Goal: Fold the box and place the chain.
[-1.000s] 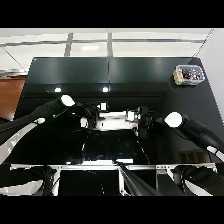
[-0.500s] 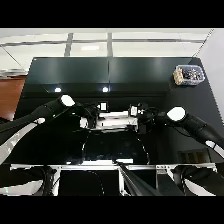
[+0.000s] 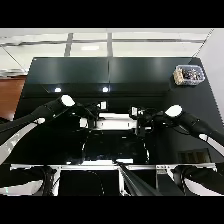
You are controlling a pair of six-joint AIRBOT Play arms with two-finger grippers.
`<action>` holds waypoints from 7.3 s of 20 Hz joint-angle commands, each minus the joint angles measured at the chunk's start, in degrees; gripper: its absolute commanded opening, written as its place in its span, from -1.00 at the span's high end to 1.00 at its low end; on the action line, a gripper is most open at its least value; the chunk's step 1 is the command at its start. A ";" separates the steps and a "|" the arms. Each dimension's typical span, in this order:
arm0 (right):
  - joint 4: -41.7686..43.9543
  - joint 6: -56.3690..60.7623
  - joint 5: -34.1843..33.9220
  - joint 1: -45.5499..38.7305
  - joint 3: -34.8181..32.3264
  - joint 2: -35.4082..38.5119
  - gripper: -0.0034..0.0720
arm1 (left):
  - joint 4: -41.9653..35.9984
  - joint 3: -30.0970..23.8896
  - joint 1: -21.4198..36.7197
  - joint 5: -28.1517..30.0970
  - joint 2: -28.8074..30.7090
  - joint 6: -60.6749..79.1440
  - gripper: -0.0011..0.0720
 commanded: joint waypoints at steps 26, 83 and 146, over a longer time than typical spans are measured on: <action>-8.72 9.90 -4.76 2.95 0.39 -3.34 -0.85 | -0.02 0.04 0.00 -2.73 0.00 -0.81 0.89; -8.74 9.90 -4.72 2.95 0.42 -3.34 -0.22 | 5.66 -4.72 12.35 -5.42 24.17 -41.13 0.89; -8.72 9.90 -4.72 2.95 0.42 -3.34 -0.22 | 8.44 -7.76 4.28 -8.90 14.40 -5.70 -0.01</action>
